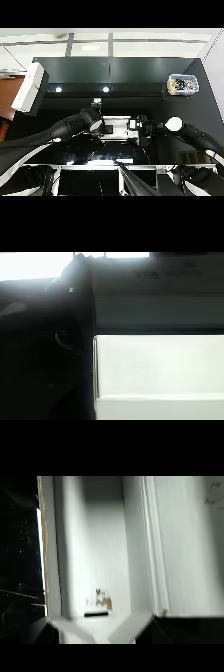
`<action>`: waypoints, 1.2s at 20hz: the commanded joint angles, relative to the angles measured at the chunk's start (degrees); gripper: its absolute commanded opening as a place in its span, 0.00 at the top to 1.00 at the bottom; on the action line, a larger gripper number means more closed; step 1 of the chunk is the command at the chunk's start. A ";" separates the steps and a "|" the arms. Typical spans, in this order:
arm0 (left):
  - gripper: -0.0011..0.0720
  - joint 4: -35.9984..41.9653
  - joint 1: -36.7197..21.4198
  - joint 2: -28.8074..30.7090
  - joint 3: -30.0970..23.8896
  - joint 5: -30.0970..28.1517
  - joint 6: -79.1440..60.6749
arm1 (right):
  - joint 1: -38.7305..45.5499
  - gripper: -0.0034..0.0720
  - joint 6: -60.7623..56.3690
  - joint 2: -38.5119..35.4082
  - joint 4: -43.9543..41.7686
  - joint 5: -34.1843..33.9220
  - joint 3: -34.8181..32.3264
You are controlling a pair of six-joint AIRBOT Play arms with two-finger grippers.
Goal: Fold the box and place the chain.
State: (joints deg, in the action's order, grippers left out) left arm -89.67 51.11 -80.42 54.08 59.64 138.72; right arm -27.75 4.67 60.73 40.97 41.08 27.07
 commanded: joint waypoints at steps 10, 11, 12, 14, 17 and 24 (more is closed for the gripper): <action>0.95 -1.20 -0.44 -0.07 -0.09 0.59 -0.74 | -4.17 0.48 -4.87 -0.07 3.21 0.68 0.04; 0.94 -1.20 -0.44 -0.07 -0.09 0.57 -0.74 | -4.66 0.53 -5.44 -0.02 2.49 -0.04 0.04; 0.94 -1.20 -0.44 -0.07 -0.09 0.57 -0.74 | -5.18 0.67 -6.73 -0.02 2.51 -0.61 0.04; 0.95 -1.20 -0.44 -0.09 -0.09 0.42 -0.74 | -5.86 0.69 -8.35 0.11 2.51 -1.99 0.04; 0.94 -1.20 -0.44 -0.17 -0.09 0.39 -0.74 | -6.43 0.69 -9.70 0.13 2.19 -3.02 0.04; 0.94 -1.20 -0.44 -0.17 -0.09 0.44 -0.74 | -6.40 0.48 -9.88 0.13 3.23 -4.09 0.04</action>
